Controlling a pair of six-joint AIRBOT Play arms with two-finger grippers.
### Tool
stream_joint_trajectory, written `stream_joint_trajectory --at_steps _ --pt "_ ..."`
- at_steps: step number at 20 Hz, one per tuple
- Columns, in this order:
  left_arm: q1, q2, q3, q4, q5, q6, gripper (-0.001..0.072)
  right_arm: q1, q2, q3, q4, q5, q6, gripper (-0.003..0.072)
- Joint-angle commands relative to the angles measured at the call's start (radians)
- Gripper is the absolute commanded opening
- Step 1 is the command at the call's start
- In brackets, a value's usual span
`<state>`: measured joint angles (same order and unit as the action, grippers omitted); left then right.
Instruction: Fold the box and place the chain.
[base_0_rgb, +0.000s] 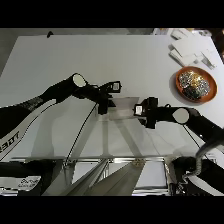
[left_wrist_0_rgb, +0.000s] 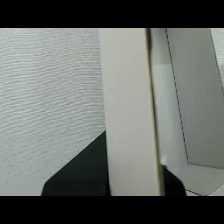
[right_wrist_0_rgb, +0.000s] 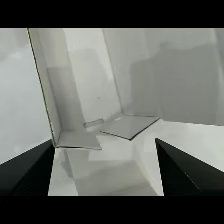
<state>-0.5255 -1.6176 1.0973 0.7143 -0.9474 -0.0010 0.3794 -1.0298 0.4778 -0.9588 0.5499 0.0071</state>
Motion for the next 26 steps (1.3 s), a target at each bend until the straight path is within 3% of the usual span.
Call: stream_joint_trajectory --at_steps 1,4,8,11,15,20,23,26 --pt "0.000 0.000 0.000 0.000 0.000 0.001 0.0010 -0.078 -0.072 0.016 0.196 0.096 -0.253 0.0690" --pt "0.000 0.000 0.000 0.000 0.000 0.000 0.0010 -0.129 -0.108 0.023 0.269 0.151 -0.372 0.0690" --pt "0.000 0.000 0.000 0.000 0.000 0.001 0.0010 -0.186 -0.180 0.093 0.315 0.253 -0.381 0.0690" --pt "0.000 0.000 0.000 0.000 0.000 0.000 0.0010 -0.190 -0.159 0.100 0.175 0.280 -0.343 0.0690" --pt "0.000 0.000 0.000 0.000 0.000 0.000 0.0010 -0.185 -0.045 0.070 0.090 0.221 -0.111 0.0688" --pt "0.000 0.000 0.000 0.000 0.000 0.001 0.0010 -0.062 0.155 -0.065 0.027 0.177 -0.082 0.0689" --pt "0.000 0.000 0.000 0.000 0.000 0.001 0.0010 0.059 0.280 -0.174 0.027 0.043 -0.029 0.0693" --pt "0.000 0.000 0.000 0.000 0.000 0.000 0.0010 0.178 0.277 -0.204 0.029 -0.097 0.140 0.0698"
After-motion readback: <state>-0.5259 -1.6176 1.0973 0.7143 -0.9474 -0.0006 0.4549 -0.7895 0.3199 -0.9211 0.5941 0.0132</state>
